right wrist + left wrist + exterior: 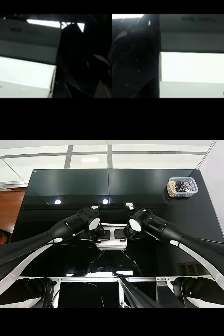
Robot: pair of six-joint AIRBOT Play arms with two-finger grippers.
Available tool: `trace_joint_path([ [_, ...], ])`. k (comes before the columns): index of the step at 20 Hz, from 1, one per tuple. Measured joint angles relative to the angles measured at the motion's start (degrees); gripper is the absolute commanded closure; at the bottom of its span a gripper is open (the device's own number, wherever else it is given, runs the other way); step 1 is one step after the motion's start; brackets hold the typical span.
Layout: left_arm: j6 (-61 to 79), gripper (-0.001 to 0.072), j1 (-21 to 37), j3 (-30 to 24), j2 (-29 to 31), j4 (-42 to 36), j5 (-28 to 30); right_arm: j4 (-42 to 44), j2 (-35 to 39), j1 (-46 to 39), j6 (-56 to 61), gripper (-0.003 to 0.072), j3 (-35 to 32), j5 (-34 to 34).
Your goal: Fold the box and place the chain.
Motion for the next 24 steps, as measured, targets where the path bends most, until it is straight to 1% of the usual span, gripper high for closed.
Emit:
trace_joint_path([
  [3, 0.0, 0.0686, 0.0, 0.0, 0.0, 0.0, 0.0, -1.0, -0.2, 0.8, 4.0, 0.0334, 0.2, 0.5],
  [8, 0.0, 0.0686, 0.0, 0.0, 0.0, 0.0, 0.0, -1.1, -1.1, 1.3, 6.4, 0.0335, 0.3, 1.1],
  [9, 0.0, 0.0686, 0.0, 0.0, 0.0, 0.0, 0.0, -1.1, -1.2, 1.4, 6.5, 0.0439, 0.3, 1.2],
  [10, 0.0, 0.0686, 0.0, 0.0, 0.0, 0.0, 0.0, -1.1, -1.2, 1.4, 6.7, 0.0456, 0.3, 1.2],
  [11, 0.0, 0.0685, 0.0, 0.0, 0.0, 0.0, 0.0, -1.1, -1.3, 1.4, 6.8, 0.0599, 0.3, 1.2],
  [12, 0.0, 0.0686, 0.0, 0.0, 0.0, 0.0, 0.0, -1.0, -1.4, 1.4, 6.8, 0.0673, 0.3, 0.9],
  [16, 0.0, 0.0685, 0.0, 0.0, 0.0, 0.0, -0.1, -1.1, -1.5, 1.5, 6.8, 0.0671, 0.4, 0.9],
  [17, 0.0, 0.0685, 0.0, 0.0, 0.0, 0.0, -0.1, -1.1, -1.5, 1.5, 6.8, 0.0569, 0.4, 0.9],
  [18, 0.0, 0.0685, 0.0, 0.0, 0.0, 0.0, -0.1, -1.0, -1.5, 1.5, 6.9, 0.0428, 0.3, 0.9],
  [24, 0.0, 0.0686, 0.0, 0.0, 0.0, 0.0, -0.1, -0.2, -1.5, 1.4, 6.9, 0.0424, 0.3, 0.8],
])
